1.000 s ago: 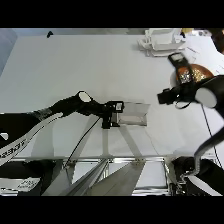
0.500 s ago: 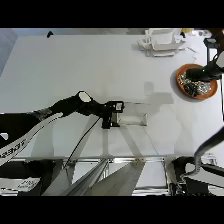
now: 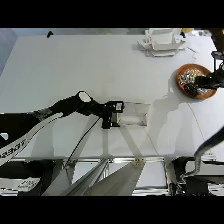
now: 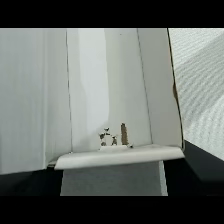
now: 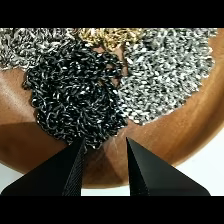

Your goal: Fold the box and place the chain.

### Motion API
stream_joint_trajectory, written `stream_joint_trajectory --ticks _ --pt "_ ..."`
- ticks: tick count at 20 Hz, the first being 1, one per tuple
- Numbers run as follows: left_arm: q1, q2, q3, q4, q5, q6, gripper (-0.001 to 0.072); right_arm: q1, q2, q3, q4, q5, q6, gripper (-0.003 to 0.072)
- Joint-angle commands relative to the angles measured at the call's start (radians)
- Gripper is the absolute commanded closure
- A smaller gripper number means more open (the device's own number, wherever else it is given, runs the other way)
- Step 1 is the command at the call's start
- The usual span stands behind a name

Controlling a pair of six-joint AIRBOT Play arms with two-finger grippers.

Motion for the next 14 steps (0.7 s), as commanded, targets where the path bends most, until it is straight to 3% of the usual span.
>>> stream_joint_trajectory --ticks 1,14 --pt "0.001 0.0 0.0 0.0 0.0 0.0 0.0679 -0.011 -0.03 0.002 0.064 -0.022 -0.132 0.0387" --pt "0.001 0.0 0.0 0.0 0.0 0.0 0.0679 -0.012 -0.051 0.002 0.083 -0.06 -0.175 0.0466"
